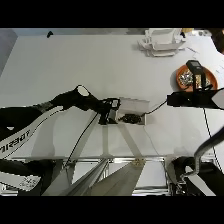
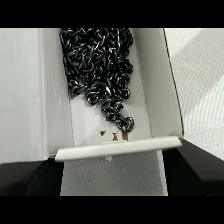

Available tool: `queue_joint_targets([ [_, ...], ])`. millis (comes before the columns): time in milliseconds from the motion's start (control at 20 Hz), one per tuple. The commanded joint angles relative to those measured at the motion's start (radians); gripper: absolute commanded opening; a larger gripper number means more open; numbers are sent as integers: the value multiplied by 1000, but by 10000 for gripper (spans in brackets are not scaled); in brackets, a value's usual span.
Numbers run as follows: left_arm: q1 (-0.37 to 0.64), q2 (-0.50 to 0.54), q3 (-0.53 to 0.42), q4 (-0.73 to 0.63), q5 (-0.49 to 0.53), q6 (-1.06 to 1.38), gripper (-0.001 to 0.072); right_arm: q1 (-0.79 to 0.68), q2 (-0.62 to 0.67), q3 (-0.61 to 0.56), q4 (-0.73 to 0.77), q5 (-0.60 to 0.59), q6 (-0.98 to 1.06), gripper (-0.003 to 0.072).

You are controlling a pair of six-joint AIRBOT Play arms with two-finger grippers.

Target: Fold the box and place the chain.

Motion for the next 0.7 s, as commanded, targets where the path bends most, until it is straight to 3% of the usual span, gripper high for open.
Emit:
queue_joint_targets([
  [0,1,0,1,0,0,0,10,0,112,-1,180,79,-93,14],
  [300,1,0,1,0,0,0,10,23,187,-1,426,145,-197,14],
  [500,1,0,1,0,0,0,10,153,187,-1,431,123,-198,14],
  [650,1,0,1,0,0,0,10,241,185,-1,429,33,-203,14],
])
